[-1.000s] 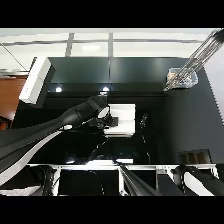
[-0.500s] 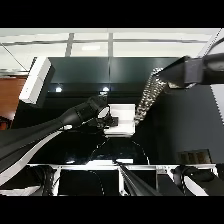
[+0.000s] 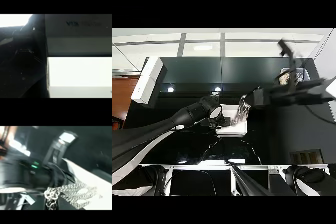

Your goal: Fold the box and place the chain.

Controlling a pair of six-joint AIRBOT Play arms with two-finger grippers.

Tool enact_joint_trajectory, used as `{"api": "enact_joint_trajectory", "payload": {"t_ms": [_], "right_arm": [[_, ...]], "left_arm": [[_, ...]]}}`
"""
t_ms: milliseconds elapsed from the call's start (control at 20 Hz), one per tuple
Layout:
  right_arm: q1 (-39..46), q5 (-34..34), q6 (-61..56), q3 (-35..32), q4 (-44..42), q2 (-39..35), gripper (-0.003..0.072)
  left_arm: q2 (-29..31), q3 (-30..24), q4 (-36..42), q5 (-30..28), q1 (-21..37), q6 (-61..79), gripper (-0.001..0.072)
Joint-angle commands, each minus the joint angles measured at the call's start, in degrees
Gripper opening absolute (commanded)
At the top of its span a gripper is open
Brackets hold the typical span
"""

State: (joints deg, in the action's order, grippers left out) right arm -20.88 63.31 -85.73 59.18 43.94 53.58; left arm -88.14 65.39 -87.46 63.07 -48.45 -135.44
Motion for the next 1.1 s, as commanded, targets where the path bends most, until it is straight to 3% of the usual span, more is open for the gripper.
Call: {"api": "enact_joint_trajectory", "payload": {"t_ms": [0, 250, 600, 650, 700, 750, 800, 850, 1050], "right_arm": [[-1.97, -4.68, -1.09, -7.69, 0.44, 0.28, 0.0018], [-4.59, -7.87, -1.07, -13.25, 0.5, 2.49, 0.0018], [-6.99, -12.63, -2.12, -14.32, 1.18, 6.97, 0.0026], [-6.95, -12.61, -2.14, -14.32, 1.44, 7.23, 0.0136], [-6.25, -12.09, -2.19, -14.27, 2.71, 7.08, 0.0176], [-4.79, -10.47, -2.16, -14.25, 3.37, 6.78, 0.0177], [-2.84, -8.35, -2.16, -14.25, 3.54, 6.34, 0.0287], [-0.22, -5.25, -2.1, -14.12, 3.61, 5.77, 0.0316], [9.03, 6.69, 3.41, -13.73, 3.74, 1.97, 0.0315]], "left_arm": [[0.02, 0.02, -0.07, -0.02, 0.02, 0.02, 0.0025], [0.02, 0.02, -0.07, 0.0, 0.02, 0.02, 0.0026], [0.02, 0.0, -0.07, 0.0, 0.02, 0.02, 0.0025], [0.02, 0.0, -0.07, 0.0, 0.02, 0.02, 0.0025], [0.02, 0.0, -0.07, 0.0, 0.02, 0.02, 0.0025], [0.02, 0.02, -0.07, 0.0, 0.02, 0.02, 0.0025], [0.02, 0.02, -0.07, -0.02, 0.02, 0.02, 0.0025], [0.02, 0.02, -0.04, -0.02, 0.02, 0.0, 0.0025], [0.02, 0.02, 0.13, -0.02, 0.02, 0.02, 0.0025]]}}
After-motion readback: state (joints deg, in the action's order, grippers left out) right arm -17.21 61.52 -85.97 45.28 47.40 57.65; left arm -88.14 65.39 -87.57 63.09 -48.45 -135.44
